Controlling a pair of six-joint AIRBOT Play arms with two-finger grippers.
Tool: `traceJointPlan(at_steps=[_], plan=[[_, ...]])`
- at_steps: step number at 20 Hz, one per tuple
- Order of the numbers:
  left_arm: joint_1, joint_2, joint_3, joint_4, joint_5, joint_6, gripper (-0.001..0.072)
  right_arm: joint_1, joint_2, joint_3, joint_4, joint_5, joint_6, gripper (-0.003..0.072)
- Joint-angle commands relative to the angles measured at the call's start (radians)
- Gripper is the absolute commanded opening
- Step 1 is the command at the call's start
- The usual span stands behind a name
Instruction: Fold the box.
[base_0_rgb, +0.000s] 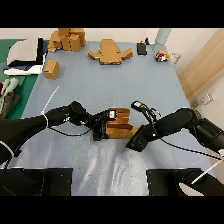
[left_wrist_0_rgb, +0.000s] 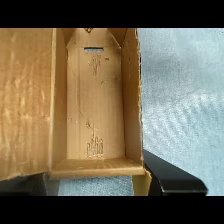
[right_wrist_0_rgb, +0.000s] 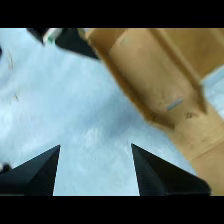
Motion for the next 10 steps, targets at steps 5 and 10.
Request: traceJointPlan(at_steps=[5,10], plan=[[0.0,-0.001,0.0,0.0,0.0,0.0,0.0514,0.006,0.001,0.005,0.09,0.293,0.356,0.0228],[0.001,-0.001,0.0,0.0,0.0,0.0,0.0514,0.005,-0.209,0.164,0.083,0.349,0.355,0.0083]])
